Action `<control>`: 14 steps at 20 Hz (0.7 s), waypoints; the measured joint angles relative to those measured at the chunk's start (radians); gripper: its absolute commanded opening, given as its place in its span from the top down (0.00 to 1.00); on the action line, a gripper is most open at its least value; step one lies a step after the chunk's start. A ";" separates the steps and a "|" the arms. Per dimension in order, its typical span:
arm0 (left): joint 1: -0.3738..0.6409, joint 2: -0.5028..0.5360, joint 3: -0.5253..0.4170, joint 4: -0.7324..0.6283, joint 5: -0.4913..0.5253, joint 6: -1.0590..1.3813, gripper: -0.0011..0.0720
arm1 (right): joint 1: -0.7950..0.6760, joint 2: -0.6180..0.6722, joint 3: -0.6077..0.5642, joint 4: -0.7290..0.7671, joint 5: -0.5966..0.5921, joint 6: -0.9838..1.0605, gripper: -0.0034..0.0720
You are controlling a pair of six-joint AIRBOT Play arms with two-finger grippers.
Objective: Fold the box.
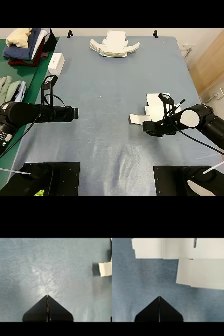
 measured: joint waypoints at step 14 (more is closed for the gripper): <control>0.000 0.001 0.000 0.006 0.002 -0.005 0.96 | -0.222 -0.005 0.188 -0.179 0.188 -0.010 0.45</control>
